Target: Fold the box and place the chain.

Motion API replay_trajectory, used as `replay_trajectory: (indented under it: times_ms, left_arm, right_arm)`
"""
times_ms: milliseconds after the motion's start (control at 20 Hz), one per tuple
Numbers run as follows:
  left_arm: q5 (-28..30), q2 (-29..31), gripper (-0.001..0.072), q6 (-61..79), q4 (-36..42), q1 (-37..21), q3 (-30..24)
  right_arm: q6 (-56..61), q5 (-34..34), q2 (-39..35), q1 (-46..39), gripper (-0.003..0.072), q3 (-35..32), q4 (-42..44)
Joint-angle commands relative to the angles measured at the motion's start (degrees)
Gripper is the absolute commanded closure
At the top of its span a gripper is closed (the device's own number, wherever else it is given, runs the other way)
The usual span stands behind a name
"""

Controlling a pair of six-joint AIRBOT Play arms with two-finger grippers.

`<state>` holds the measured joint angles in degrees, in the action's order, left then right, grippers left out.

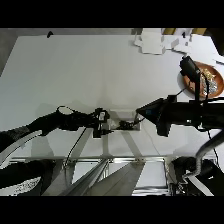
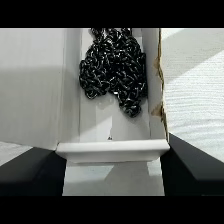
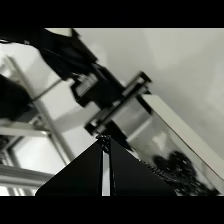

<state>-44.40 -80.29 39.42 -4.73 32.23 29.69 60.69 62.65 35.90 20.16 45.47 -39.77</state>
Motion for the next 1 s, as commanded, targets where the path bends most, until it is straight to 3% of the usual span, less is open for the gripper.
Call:
replay_trajectory:
  times_ms: [0,350,700,800,950]
  left_arm:
    - [0.00,0.02,0.0612,0.00,0.00,0.00,0.04]
    - [0.00,0.02,0.0612,0.00,0.00,0.00,0.04]
    - [0.00,0.02,0.0612,0.00,0.00,0.00,0.04]
    - [0.00,0.02,0.0612,0.00,0.00,0.00,0.04]
    - [0.00,0.02,0.0612,0.00,0.00,0.00,0.04]
  right_arm:
    - [-4.13,-0.61,0.09,0.13,0.0671,-0.20,5.25]
    - [-10.23,-5.35,2.03,0.13,0.0670,-8.24,2.27]
    - [-14.73,-6.95,13.73,0.13,0.0667,-14.84,0.83]
    - [-14.62,-7.26,16.48,0.13,0.0595,-14.84,-0.09]
    - [-14.01,-7.15,17.53,0.13,0.0564,-14.80,-0.85]
